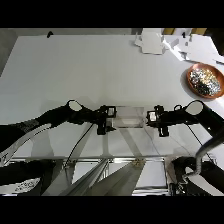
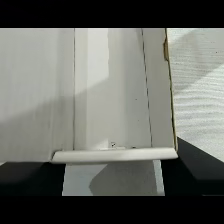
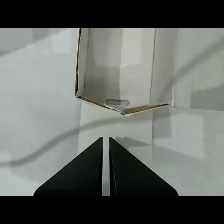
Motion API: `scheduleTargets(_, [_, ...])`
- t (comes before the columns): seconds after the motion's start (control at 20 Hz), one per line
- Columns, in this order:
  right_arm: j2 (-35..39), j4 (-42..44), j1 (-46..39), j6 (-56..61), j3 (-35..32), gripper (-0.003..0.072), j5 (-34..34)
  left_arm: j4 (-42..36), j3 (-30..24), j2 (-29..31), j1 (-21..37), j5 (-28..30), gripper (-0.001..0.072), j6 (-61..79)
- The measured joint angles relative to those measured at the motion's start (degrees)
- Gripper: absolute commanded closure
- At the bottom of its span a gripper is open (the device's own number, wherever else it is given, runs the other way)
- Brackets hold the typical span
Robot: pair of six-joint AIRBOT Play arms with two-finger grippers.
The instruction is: Fold the box and place the chain.
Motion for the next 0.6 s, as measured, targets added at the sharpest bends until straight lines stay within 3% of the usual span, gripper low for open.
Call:
scheduleTargets(0.15, [-2.05, 3.48, 0.0, -0.44, -0.02, 0.0628, -0.76, 0.0, 0.0, 0.0, 0.0, 0.0, 0.0602, 0.0])
scheduleTargets(0.25, [-2.97, 5.49, 0.0, -0.74, -0.02, 0.0536, -1.31, 0.0, 0.0, 0.0, 0.0, -0.02, 0.0602, 0.0])
scheduleTargets(0.6, [-3.89, 10.58, 0.0, -1.7, -0.87, 0.0534, -2.27, 0.0, 0.0, 0.0, 0.0, -0.02, 0.0602, 0.0])
